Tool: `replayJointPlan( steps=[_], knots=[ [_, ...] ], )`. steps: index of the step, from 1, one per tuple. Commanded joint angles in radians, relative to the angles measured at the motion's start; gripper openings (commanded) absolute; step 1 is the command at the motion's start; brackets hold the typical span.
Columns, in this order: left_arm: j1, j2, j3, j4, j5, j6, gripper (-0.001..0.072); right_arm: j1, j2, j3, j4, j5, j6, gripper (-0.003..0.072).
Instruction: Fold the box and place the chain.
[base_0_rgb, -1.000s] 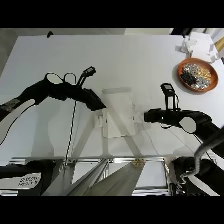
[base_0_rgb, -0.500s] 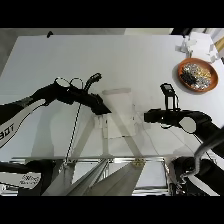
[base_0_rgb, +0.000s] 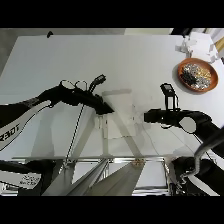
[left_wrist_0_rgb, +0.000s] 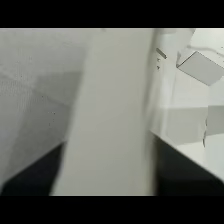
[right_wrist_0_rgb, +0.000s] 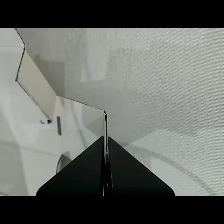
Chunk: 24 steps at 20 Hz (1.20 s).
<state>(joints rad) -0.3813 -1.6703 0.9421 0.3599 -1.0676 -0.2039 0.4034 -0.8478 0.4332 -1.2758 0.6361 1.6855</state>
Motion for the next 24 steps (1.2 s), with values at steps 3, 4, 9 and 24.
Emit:
replayJointPlan(
  steps=[3, 4, 9, 24],
  knots=[
    [0.013, 0.007, 0.001, 0.022, 0.006, 0.024, 0.0135, 0.001, 0.001, 0.0, 0.001, 0.001, 0.001, 0.0016],
    [0.019, 0.012, 0.002, 0.045, 0.0, 0.025, 0.0055, 0.001, 0.001, 0.0, 0.001, 0.001, 0.001, 0.0016],
    [0.018, 0.024, 0.002, 0.132, -0.059, 0.101, 0.0005, 0.001, 0.001, 0.0, 0.011, 0.002, 0.001, 0.0017],
    [-0.14, 0.024, 0.076, 0.213, -0.065, 0.444, 0.0003, 0.0, 0.276, 0.0, -0.024, 0.203, -0.074, 0.0354]
  ],
)
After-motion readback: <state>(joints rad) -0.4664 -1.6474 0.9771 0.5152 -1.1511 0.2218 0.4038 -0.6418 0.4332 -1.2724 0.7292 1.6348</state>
